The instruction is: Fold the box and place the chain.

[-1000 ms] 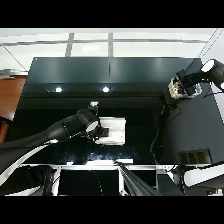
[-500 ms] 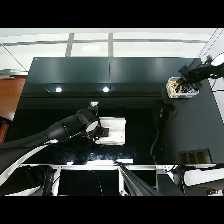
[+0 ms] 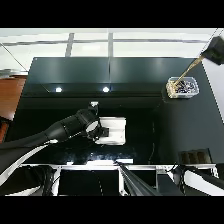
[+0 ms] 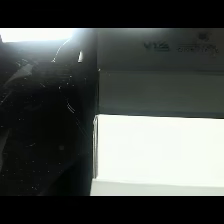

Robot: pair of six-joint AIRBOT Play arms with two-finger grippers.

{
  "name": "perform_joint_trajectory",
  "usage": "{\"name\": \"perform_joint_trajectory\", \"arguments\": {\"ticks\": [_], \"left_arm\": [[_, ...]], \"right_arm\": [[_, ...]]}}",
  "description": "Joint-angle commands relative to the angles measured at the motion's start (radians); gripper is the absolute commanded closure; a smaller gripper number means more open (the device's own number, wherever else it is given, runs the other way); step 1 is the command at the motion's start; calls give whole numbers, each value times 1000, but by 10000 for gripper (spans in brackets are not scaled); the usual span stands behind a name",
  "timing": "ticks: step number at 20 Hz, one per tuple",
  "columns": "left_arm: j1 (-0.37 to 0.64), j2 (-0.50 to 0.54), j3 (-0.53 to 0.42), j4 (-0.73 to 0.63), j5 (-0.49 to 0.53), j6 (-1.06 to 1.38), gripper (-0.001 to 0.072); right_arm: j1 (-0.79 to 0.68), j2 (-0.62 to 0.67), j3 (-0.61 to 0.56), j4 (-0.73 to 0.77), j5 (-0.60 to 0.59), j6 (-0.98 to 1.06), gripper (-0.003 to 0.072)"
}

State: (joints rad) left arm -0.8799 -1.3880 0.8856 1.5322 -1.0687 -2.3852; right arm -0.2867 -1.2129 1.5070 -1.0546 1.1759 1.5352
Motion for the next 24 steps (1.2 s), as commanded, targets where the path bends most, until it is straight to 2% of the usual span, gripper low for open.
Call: {"name": "perform_joint_trajectory", "arguments": {"ticks": [1, 7, 13, 16, 19, 24], "left_arm": [[1, 0, 1, 0, -6, -5, 679], [3, 0, 1, 0, 4, -31, 678], [22, 0, 1, 2, 25, -31, 679], [22, 0, 1, 0, 34, -29, 678], [22, 0, 1, 0, 36, -26, 678], [21, 0, 1, 0, 31, -19, 678]], "right_arm": [[-2, 132, 19, 163, 22, -101, 666], [109, 240, 101, 212, 82, -119, 666], [328, 286, 96, 122, 322, -118, 665], [452, 286, 44, 119, 381, -119, 665], [613, 285, -71, 119, 367, -118, 665], [824, 280, -272, 123, 200, -100, 665]]}}
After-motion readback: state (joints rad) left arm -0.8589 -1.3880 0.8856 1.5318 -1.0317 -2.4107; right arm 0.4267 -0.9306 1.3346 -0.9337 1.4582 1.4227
